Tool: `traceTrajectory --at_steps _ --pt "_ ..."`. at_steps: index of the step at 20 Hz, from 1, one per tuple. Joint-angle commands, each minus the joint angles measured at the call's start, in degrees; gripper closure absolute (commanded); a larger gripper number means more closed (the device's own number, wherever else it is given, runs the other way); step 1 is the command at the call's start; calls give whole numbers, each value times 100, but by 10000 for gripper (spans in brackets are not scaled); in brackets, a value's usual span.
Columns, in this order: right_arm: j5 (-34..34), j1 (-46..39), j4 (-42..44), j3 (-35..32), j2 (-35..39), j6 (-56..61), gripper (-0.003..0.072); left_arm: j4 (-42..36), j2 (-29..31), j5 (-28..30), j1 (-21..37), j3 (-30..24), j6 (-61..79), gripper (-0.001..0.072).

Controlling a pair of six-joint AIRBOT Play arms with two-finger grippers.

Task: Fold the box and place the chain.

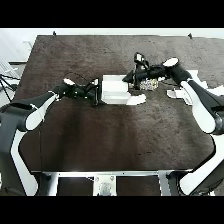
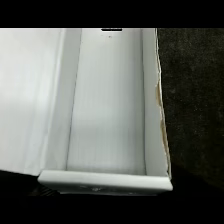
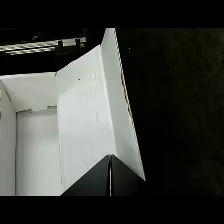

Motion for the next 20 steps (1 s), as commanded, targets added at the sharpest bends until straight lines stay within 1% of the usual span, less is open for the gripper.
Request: traceTrajectory --at_steps 1,3,4,5,6,14,20 --pt "7 -70 -487 -330 584 -4 679 -4 0 11 2 0 2 260" --pt "-212 -81 -1049 -713 804 -4 676 -4 0 11 2 0 0 259" --pt "-299 -111 -1300 -863 837 -4 487 -4 0 11 2 -2 0 260" --pt "-330 -142 -1423 -975 835 -7 166 -4 0 9 2 -2 0 260" --pt "-398 -160 -1478 -1095 835 -7 45 -4 0 9 2 0 0 259" --pt "-514 -203 -1532 -1722 815 -50 45 -4 0 11 2 0 0 260" --pt "-566 -52 -1362 -1746 592 -50 57 -4 0 13 2 0 0 259"
